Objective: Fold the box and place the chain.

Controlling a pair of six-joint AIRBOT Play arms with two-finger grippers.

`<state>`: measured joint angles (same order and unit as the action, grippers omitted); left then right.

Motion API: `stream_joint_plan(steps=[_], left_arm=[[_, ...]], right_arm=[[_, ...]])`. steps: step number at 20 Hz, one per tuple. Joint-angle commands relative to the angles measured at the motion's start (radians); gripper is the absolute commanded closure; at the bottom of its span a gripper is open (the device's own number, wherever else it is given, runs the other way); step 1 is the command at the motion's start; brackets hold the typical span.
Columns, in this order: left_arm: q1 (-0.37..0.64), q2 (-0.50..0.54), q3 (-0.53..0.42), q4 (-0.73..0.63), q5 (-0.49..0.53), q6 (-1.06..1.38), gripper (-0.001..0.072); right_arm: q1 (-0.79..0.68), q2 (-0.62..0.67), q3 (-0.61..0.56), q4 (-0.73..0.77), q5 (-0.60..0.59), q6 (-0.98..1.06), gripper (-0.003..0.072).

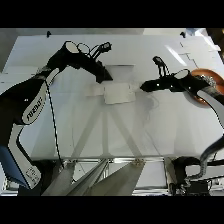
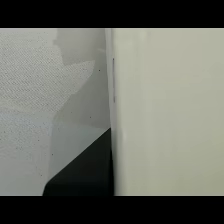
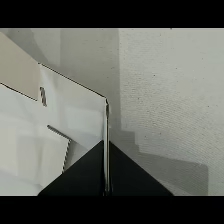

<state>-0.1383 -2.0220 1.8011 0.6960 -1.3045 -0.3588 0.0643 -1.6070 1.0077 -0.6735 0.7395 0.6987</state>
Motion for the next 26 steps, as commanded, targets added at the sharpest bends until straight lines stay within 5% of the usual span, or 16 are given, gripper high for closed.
stream_joint_plan(steps=[1, 3, 14, 26], left_arm=[[0.000, 0.000, 0.000, 0.000, -0.002, 0.000, 0.0707], [0.000, 0.000, 0.000, 0.000, -0.006, 0.000, 0.0708], [-0.038, 0.232, -0.001, 0.011, -0.102, -0.007, 0.0714], [-0.133, 0.339, -0.013, 0.172, -0.197, -0.065, 0.0715]], right_arm=[[0.000, 0.001, 0.000, 0.008, -0.002, 0.000, 0.0530], [0.000, 0.006, 0.000, 0.008, 0.001, 0.001, 0.0196], [-0.102, 0.287, 0.002, -0.165, -0.034, 0.000, 0.0190], [-0.126, 0.295, 0.002, -0.164, -0.034, 0.000, 0.0190]])
